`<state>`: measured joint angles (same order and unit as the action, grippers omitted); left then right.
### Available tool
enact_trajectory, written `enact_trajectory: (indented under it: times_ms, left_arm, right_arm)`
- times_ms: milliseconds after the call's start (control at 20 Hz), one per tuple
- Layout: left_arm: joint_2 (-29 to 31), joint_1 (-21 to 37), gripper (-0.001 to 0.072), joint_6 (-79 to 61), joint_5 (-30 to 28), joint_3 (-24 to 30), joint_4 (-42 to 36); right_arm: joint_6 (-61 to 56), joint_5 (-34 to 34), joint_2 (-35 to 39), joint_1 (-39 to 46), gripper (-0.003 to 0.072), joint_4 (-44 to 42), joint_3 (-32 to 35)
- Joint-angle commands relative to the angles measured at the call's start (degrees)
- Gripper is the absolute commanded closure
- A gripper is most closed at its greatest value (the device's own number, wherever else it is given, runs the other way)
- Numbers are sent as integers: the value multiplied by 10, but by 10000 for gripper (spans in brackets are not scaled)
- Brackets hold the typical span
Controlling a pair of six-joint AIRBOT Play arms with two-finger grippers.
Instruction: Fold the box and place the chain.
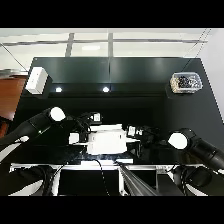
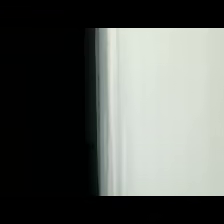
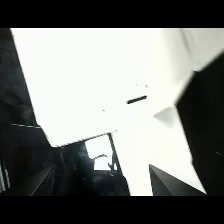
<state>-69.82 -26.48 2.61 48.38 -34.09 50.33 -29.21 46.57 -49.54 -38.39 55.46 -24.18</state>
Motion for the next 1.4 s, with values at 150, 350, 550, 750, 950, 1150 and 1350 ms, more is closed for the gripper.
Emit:
enact_trajectory:
  times_ms: [150, 350, 550, 750, 950, 1150, 1350]
  left_arm:
    - [0, 0, 680, 2, 0, 0, 0]
    - [0, 0, 680, 2, 0, 0, 0]
    - [0, 0, 680, 2, 0, 0, 0]
    - [0, 0, 680, 2, 0, 0, 0]
    - [0, 0, 680, 2, 0, 0, 0]
    - [0, 0, 680, 4, 0, 0, 0]
    - [0, 0, 679, 4, 0, 0, 0]
  right_arm:
    - [90, 7, -39, -20, -13, -48, 0]
    - [121, -21, -56, -24, -13, -82, 0]
    - [132, -35, -56, -24, -13, -99, -7]
    - [132, -32, -59, -24, -13, -105, -8]
    - [145, -26, -72, -24, -13, -107, -14]
    - [147, -17, -74, -24, -13, -107, -35]
    - [161, -5, -98, -42, -13, -104, -35]
